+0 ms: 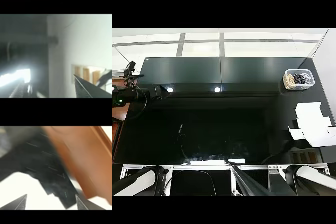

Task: Fold the box and place the chain.

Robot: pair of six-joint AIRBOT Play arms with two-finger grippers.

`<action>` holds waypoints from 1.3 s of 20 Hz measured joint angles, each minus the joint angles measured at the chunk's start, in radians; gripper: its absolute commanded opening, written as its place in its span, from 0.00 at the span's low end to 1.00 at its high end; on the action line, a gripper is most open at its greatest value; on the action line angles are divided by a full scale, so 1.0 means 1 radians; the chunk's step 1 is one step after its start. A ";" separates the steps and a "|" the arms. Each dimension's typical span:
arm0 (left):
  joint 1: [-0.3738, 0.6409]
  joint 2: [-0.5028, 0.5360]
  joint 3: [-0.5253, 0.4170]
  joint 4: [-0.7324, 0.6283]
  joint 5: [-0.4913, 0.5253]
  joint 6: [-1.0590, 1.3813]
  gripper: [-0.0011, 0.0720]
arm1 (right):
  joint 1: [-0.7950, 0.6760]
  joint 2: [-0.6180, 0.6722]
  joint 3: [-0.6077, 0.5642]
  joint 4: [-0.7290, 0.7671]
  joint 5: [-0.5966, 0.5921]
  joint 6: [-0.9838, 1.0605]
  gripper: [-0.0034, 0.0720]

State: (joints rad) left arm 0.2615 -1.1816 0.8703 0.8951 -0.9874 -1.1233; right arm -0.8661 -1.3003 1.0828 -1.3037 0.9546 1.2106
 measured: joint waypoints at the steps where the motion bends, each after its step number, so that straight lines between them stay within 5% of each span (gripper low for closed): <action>1: 0.003 -0.002 0.000 0.048 -0.003 -0.038 0.99 | -0.038 -0.052 0.044 -0.019 0.064 -0.047 0.98; 11: 0.002 -0.008 0.000 0.212 -0.034 -0.201 0.99 | -0.108 -0.306 0.247 -0.248 0.297 -0.275 0.98; 13: 0.002 -0.009 0.000 0.216 -0.035 -0.206 0.99 | -0.116 -0.322 0.254 -0.225 0.322 -0.299 0.69; 15: 0.002 -0.010 0.000 0.219 -0.036 -0.209 0.99 | -0.121 -0.331 0.257 -0.182 0.347 -0.314 0.23; 16: 0.002 -0.011 0.000 0.219 -0.037 -0.209 0.99 | -0.122 -0.334 0.259 -0.164 0.362 -0.319 0.08; 21: 0.002 -0.011 0.000 0.217 -0.037 -0.212 0.99 | -0.084 -0.299 0.255 -0.090 0.459 -0.333 0.07; 26: 0.001 -0.011 0.000 0.212 -0.038 -0.193 0.99 | 0.030 -0.113 0.138 0.129 0.459 -0.343 0.07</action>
State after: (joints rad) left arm 0.2623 -1.1923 0.8700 1.1072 -1.0252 -1.3163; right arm -0.8364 -1.4132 1.2213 -1.1744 1.4139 0.8673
